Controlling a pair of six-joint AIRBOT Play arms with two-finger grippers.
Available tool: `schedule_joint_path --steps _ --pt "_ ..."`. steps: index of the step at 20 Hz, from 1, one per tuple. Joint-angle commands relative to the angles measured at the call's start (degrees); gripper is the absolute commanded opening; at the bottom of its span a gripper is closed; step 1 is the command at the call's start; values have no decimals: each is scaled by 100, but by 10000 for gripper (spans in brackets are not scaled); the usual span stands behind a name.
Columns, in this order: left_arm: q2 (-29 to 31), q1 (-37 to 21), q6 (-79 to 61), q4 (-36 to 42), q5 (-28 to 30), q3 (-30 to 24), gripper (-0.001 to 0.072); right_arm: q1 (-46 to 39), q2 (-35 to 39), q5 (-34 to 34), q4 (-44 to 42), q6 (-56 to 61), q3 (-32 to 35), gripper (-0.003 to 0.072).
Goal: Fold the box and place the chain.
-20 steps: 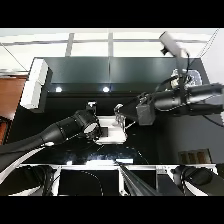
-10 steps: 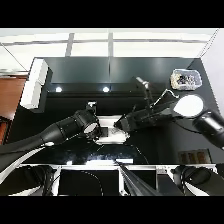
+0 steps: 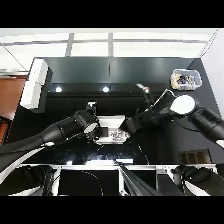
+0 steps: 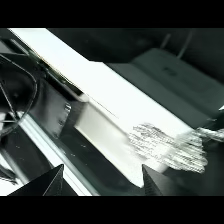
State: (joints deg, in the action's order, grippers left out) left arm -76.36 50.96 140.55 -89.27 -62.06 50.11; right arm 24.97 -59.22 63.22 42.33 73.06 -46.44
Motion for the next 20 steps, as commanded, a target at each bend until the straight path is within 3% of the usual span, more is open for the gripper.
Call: schedule_joint_path --steps 1,5,6,7,9,14,20 --pt "2 2 0 0 0 0 29 -1078 597 413 815 -634 22 570" --pt "2 2 0 -2 2 0 29 -1648 874 -601 1117 -2227 918 573" --pt "2 2 0 0 2 0 29 -1539 850 -966 1058 -2680 1198 684" --pt "2 2 0 -2 2 0 29 -1355 815 -1342 1016 -3351 1467 720" --pt "2 2 0 0 2 0 29 -887 719 -1880 1016 -4750 1805 720" --pt "2 2 0 0 -2 0 29 -151 -199 -1945 -308 -7587 1834 720" --pt "2 2 0 -2 0 0 29 79 -643 -1963 -898 -8450 1832 720"
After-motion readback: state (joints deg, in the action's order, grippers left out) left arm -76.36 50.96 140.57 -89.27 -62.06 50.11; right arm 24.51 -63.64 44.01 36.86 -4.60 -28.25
